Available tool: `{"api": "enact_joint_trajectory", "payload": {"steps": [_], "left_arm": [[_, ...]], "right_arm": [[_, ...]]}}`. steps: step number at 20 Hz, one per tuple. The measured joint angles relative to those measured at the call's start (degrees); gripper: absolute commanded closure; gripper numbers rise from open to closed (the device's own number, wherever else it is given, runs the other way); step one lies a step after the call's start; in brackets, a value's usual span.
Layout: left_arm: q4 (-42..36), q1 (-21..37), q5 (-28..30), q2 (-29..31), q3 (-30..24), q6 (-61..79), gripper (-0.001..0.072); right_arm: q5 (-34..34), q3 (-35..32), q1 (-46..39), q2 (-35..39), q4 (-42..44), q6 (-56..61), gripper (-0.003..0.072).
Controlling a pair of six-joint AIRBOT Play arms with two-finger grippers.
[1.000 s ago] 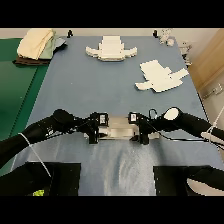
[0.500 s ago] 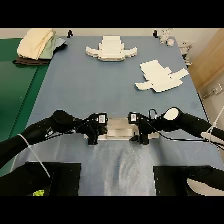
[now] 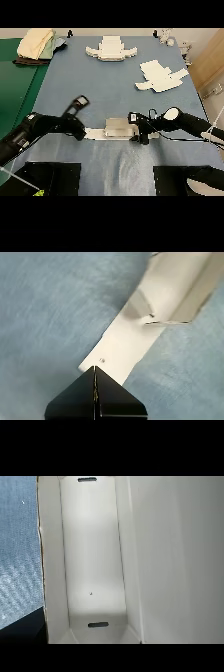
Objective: Fold the box.
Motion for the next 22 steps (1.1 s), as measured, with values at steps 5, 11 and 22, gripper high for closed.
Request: {"api": "enact_joint_trajectory", "payload": {"steps": [5, 11, 22], "left_arm": [[2.29, 5.40, -6.93, -0.68, -3.34, -26.88, 0.0694], [-14.51, 7.80, -2.89, -10.64, -5.16, -22.12, 0.0694], [-33.09, 8.22, 1.20, -7.63, -5.53, -8.31, 0.0693]], "right_arm": [[0.00, 0.00, 0.00, 0.00, -0.02, 0.00, 0.0087], [0.00, 0.00, 0.00, 0.00, -0.04, 0.00, 0.0087], [-0.02, 0.00, 0.00, 0.00, -0.04, 0.02, 0.0087]]}}
